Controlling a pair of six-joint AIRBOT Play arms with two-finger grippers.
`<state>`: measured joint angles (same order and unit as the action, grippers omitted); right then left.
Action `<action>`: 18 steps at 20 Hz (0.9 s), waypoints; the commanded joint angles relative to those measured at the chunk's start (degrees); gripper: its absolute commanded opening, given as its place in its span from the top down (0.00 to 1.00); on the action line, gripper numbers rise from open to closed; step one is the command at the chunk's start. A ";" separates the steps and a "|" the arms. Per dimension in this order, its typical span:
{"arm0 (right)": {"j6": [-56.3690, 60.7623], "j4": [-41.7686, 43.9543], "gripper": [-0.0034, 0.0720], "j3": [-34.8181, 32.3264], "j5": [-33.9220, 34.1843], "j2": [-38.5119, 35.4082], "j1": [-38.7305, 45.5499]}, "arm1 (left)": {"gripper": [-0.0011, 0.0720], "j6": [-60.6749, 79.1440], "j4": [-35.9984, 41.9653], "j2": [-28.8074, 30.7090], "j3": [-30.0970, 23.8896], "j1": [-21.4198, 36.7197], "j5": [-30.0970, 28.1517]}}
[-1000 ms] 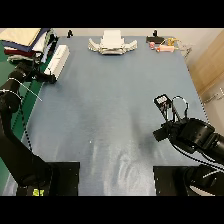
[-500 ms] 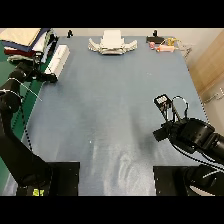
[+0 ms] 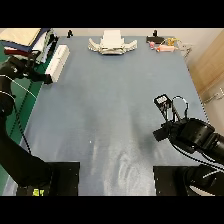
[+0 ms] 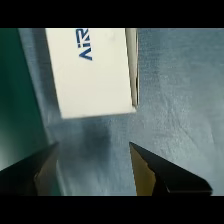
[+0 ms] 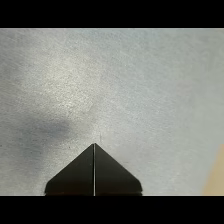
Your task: Fold the box.
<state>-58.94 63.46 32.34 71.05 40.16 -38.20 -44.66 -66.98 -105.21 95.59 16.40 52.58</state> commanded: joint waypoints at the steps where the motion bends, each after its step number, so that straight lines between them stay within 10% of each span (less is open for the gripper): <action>1: 0.02 0.00 0.95 0.07 -0.02 0.02 0.00 | 0.03 -4.70 -8.26 7.15 0.07 0.85 11.74; 4: 0.02 0.00 0.95 0.07 -0.02 0.02 0.00 | 0.05 -8.28 -7.58 13.20 0.07 0.70 20.61; 6: 0.02 0.00 0.95 0.07 -0.02 0.02 0.00 | 0.96 -13.20 -1.51 16.46 0.07 0.37 28.02; 12: 0.02 0.00 0.95 0.07 0.00 0.02 0.00 | 0.98 -14.45 8.63 26.56 -2.01 -9.60 32.74; 18: 0.02 0.00 0.95 0.07 -0.02 0.02 0.00 | 0.97 -19.26 4.70 42.49 -22.49 -29.09 20.65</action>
